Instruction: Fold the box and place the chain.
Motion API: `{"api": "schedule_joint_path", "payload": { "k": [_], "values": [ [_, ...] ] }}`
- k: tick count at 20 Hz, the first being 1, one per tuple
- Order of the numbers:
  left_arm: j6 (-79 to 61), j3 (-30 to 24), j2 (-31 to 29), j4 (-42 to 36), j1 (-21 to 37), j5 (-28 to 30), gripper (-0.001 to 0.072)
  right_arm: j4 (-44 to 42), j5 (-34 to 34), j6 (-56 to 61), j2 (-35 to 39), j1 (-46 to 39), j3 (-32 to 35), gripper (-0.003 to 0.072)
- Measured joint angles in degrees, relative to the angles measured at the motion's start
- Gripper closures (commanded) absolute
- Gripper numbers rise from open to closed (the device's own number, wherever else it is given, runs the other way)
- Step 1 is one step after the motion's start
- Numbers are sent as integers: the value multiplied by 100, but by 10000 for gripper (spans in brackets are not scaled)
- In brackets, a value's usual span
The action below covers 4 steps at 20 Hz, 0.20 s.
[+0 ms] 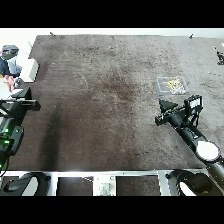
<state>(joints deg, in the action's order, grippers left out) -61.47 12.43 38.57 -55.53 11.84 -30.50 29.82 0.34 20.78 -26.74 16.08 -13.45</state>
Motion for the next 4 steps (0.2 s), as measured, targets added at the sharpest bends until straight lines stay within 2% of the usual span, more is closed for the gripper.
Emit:
{"api": "schedule_joint_path", "payload": {
  "k": [4],
  "values": [
    [-31,-20,0,-37,-9,2,698,-2,0,0,0,0,0,674]
  ]
}}
